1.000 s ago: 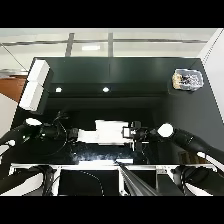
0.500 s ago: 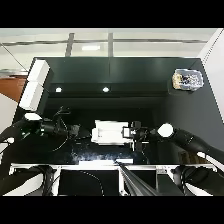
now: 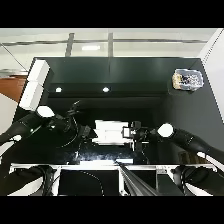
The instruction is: Fold the box and place the chain.
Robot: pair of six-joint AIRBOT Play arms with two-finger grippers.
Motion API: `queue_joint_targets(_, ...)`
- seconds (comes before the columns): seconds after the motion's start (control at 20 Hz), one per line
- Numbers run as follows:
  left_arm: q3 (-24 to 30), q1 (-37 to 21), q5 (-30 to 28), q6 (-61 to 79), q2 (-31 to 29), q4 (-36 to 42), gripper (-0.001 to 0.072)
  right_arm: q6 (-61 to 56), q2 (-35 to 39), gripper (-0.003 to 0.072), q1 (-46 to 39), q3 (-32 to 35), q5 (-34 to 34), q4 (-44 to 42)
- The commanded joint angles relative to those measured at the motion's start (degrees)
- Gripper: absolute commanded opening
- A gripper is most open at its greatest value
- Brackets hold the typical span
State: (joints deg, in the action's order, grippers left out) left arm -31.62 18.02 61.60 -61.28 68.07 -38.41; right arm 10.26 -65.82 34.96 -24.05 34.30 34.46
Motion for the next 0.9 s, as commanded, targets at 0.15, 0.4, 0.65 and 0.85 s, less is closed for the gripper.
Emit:
queue_joint_targets(0.15,-4.3,10.0,-5.9,-20.8,0.0,-13.6,0.0507,0.0,0.0,0.0461,0.0,0.0,0.0,0.0)
queue_joint_targets(0.4,-8.0,17.5,-5.6,-36.3,0.0,-26.4,0.0503,0.0,0.0,0.0462,0.0,0.0,0.0,0.0)
queue_joint_targets(0.65,-10.4,19.9,-5.2,-41.0,0.0,-28.4,0.05,0.0,0.0,0.0462,0.0,0.0,0.0,0.0)
queue_joint_targets(0.85,-11.2,19.9,-3.4,-41.0,0.0,-28.4,0.0412,0.0,0.0,0.0461,0.0,0.0,0.0,0.0)
